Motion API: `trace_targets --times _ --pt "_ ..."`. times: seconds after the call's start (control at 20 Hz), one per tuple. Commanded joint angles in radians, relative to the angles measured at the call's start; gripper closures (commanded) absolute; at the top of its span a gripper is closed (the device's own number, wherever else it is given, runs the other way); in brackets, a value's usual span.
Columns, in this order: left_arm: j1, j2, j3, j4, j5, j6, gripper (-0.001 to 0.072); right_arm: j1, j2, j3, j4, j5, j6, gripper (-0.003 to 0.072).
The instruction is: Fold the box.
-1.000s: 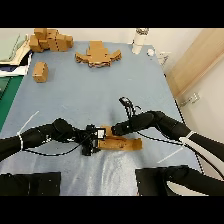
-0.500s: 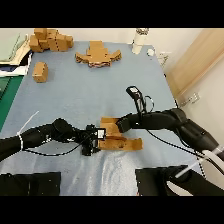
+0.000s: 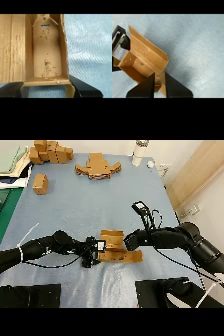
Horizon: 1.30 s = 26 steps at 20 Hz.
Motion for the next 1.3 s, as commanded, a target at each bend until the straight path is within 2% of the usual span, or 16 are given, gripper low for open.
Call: trace_targets --times 0.0,1.25 --pt "0.000 0.000 0.000 0.000 0.000 0.000 0.0182 0.000 -0.009 -0.002 -0.018 -0.006 0.003 0.0480" --pt "0.000 0.000 0.000 0.000 0.003 -0.016 0.0181 0.000 -0.041 -0.002 0.003 -0.067 0.056 0.0480"
